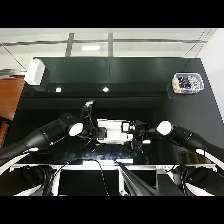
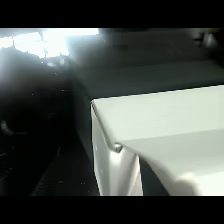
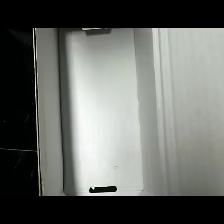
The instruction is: Fold the box and place the chain.
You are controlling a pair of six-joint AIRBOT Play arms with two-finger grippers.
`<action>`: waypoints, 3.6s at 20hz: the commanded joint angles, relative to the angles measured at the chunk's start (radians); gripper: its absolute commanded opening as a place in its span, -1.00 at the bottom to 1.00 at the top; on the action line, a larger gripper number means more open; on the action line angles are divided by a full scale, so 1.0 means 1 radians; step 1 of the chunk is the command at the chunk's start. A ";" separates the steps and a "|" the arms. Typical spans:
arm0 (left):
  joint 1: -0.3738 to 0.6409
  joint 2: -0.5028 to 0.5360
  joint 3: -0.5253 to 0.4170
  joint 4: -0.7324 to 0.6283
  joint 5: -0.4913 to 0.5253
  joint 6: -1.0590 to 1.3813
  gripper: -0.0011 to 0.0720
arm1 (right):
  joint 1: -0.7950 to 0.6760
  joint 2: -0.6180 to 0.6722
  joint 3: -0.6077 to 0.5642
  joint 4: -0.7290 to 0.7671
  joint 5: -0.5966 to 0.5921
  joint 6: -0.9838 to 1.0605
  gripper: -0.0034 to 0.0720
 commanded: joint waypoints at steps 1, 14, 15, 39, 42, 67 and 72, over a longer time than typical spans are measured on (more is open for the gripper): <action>-0.038 -0.066 0.076 0.052 -0.063 -0.045 0.48 | 0.000 0.000 0.000 0.000 -0.005 0.000 0.03; -0.045 -0.121 0.135 0.086 -0.108 -0.149 -0.22 | 0.000 0.000 0.000 0.000 -0.005 0.000 0.03; -0.045 -0.127 0.136 0.085 -0.108 -0.149 -0.22 | 0.000 0.000 0.000 0.000 -0.005 0.000 0.03; -0.055 -0.164 0.164 0.079 -0.142 -0.143 -0.46 | 0.000 0.000 0.000 0.000 -0.004 0.000 0.03; -0.055 -0.164 0.164 0.079 -0.143 -0.143 -0.27 | 0.000 0.000 0.000 0.000 -0.004 0.000 0.03; -0.054 -0.164 0.177 0.134 -0.201 -0.143 0.56 | 0.000 0.000 0.000 0.001 -0.004 0.000 0.03; -0.055 -0.180 0.177 0.130 -0.172 -0.141 -0.39 | 0.000 0.000 0.000 0.003 -0.004 0.000 0.03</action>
